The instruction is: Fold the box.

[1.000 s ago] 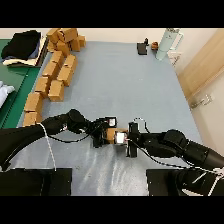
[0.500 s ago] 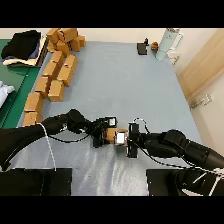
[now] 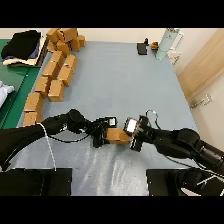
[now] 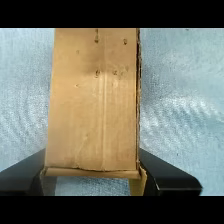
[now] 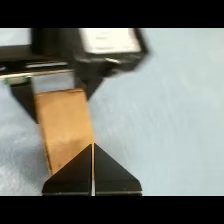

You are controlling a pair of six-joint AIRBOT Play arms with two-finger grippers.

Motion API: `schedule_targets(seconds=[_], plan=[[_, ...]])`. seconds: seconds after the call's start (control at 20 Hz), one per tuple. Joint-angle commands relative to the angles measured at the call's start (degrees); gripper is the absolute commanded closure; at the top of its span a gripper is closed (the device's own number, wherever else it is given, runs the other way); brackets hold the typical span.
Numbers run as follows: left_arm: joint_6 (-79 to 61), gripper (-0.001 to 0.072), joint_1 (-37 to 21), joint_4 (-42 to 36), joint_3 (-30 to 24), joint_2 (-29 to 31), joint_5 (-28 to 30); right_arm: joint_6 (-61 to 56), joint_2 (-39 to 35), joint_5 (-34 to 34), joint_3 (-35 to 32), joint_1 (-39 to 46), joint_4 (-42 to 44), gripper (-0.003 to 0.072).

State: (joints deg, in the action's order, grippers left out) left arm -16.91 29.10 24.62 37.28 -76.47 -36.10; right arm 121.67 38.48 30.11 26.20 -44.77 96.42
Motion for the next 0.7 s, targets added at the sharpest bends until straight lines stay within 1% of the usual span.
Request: schedule_targets(seconds=[0.0, 0.05, 0.15, 0.25, 0.35, 0.45, 0.55, 0.65], plan=[[-0.02, 0.0245, -0.02, 0.02, 0.02, 0.04, 0.02, -26.75, -0.61, 5.22, 1.27, 6.45, -4.02, 0.0668], [-0.02, 0.0245, -0.02, 0.02, 0.02, 0.04, 0.02, -33.97, -0.57, 8.02, 1.68, 9.2, -4.55, 0.0668], [-0.02, 0.0245, -0.02, 0.02, 0.02, 0.02, 0.02, -41.81, -0.52, 13.14, 1.81, 14.16, -5.44, 0.0668], [-0.02, 0.0245, -0.02, 0.02, 0.02, 0.02, 0.02, -45.9, 0.61, 16.94, 1.81, 18.6, -6.21, 0.0669], [-0.02, 0.0245, -0.02, 0.02, 0.02, 0.02, 0.02, -46.16, 3.08, 19.69, 1.81, 21.7, -6.21, 0.0669], [-0.02, 0.0245, -0.02, -0.11, 0.04, 0.02, 0.04, -46.21, 4.83, 20.41, 1.81, 22.05, -5.14, 0.0668], [-0.02, 0.0245, -0.02, -0.13, 0.04, 0.04, 0.02, -46.25, 5.14, 20.04, 1.81, 22.05, -2.14, 0.0669], [-0.02, 0.0245, -0.02, -0.13, 0.04, 0.02, 0.13, -49.07, 5.11, 19.71, 1.81, 22.05, -0.39, 0.0668]])
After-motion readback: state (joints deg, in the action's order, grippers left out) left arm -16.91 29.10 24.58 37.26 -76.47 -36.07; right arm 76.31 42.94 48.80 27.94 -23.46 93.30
